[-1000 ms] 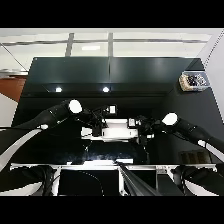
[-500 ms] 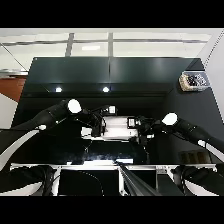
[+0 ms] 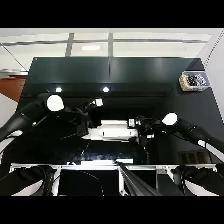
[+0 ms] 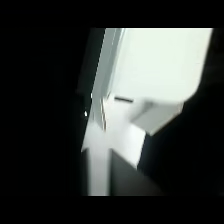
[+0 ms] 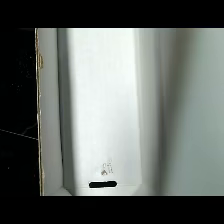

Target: Fold the box and place the chain.

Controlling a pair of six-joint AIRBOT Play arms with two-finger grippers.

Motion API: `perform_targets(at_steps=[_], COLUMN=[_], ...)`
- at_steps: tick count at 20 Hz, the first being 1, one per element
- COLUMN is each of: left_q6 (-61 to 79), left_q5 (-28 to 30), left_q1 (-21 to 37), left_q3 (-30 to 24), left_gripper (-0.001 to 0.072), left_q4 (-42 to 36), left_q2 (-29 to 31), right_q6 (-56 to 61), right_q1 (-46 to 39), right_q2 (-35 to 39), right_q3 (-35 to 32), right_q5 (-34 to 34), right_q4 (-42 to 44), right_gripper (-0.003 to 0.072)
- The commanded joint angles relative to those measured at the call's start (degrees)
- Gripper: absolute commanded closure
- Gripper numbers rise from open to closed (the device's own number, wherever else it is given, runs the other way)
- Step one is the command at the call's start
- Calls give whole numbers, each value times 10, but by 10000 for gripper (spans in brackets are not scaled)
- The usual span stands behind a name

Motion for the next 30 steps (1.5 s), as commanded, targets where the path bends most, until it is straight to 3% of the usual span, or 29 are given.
perform_targets(at_steps=[1,3,4,8,11,15,18,20,23,27,28,29,30], left_q6=[-130,-136,-127,-29,43,68,68,68,67,67,67,66,60], left_q5=[-93,-102,-75,161,300,342,298,259,241,228,209,183,157], left_q1=[4,1,-2,-7,-7,-6,-14,-21,-12,46,67,90,110], left_q3=[-3,-32,-52,-132,-143,-143,-143,-142,-125,-97,-96,-96,-96], left_gripper=[686,686,686,685,683,684,685,684,685,678,547,228,-3], left_q4=[24,-95,-162,-438,-541,-541,-526,-475,-392,-346,-344,-335,-319], left_q2=[44,49,49,41,19,-40,-74,-86,-75,-7,15,35,52], right_q6=[0,0,0,0,0,0,0,0,8,9,9,9,9], right_q1=[0,0,0,0,0,0,0,0,0,0,0,0,0], right_q2=[0,0,0,0,0,0,0,0,0,0,0,0,0], right_q3=[0,0,0,0,0,0,0,0,0,0,0,0,0], right_q5=[0,0,0,0,0,0,0,0,0,0,0,0,0], right_q4=[0,0,0,0,0,-7,-13,-13,-13,-12,-12,-12,-12], right_gripper=[148,148,148,148,148,148,148,148,148,148,148,148,148])
